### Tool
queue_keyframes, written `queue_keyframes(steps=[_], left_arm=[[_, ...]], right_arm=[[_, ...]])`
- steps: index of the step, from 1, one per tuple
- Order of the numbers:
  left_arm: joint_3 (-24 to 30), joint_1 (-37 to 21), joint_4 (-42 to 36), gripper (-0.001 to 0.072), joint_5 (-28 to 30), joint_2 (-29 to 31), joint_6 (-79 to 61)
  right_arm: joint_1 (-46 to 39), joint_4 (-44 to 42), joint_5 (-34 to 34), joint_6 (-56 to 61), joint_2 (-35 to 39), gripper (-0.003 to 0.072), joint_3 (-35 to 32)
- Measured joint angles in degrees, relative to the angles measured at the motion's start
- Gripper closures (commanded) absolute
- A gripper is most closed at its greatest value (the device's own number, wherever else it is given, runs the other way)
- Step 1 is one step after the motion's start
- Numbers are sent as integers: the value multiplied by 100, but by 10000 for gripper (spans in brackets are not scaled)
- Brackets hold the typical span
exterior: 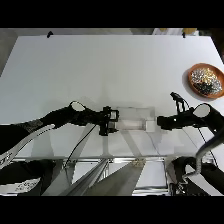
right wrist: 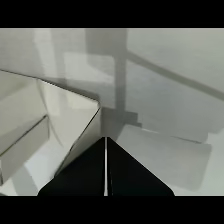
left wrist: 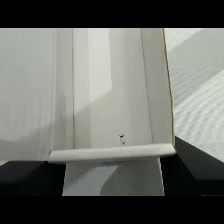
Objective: Fold the box and place the chain.
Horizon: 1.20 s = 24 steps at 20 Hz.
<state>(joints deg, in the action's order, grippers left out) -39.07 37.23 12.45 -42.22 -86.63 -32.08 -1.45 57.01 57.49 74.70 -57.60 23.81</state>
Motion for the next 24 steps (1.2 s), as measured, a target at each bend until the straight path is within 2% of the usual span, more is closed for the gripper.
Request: queue_keyframes(steps=[4, 6, 7, 9, 12, 24], left_arm=[[0, 0, 0, 691, -2, 0, 0], [0, 0, 0, 691, -2, 0, 0], [0, 0, -2, 691, -2, 0, 0], [0, 0, 0, 691, -2, 0, 0], [0, 0, -2, 691, -2, 0, 0], [0, -2, 4, 691, -2, 0, 0]], right_arm=[[0, -365, -13, -319, -103, 656, -9], [0, -452, 20, -402, -37, 537, -11], [0, -485, 31, -442, 39, 502, -11], [2, -525, 87, -535, 245, 481, -11], [20, -621, 151, -590, 470, 382, -11], [730, -789, 72, -575, 634, 389, -11]])
